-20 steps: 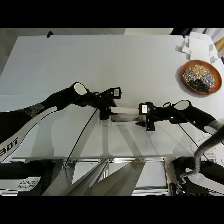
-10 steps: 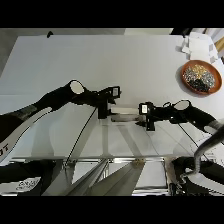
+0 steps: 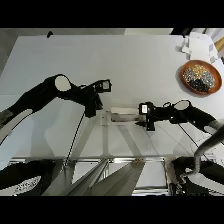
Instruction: Fold the box and place the chain.
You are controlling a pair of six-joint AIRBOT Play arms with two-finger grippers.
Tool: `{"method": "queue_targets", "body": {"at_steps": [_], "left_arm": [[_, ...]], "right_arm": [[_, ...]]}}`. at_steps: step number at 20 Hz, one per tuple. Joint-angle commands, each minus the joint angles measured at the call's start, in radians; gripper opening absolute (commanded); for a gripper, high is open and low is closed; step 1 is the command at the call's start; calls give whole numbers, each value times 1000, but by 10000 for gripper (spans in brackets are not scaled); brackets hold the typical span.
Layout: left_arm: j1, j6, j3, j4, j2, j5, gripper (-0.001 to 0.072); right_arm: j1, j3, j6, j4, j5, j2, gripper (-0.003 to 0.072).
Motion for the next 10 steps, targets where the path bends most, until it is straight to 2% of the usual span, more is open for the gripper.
{"method": "queue_targets", "body": {"at_steps": [1, 6, 10], "left_arm": [[23, -82, 0, 29, 35, -138, 5], [-15, -77, -31, -153, 35, -186, 5], [-84, 3, -41, -300, 34, -124, 5]], "right_arm": [[0, 1, 0, 0, 0, 0, 401], [0, 1, 0, 0, 0, 0, 401], [0, 1, 0, 0, 0, 0, 401]]}}
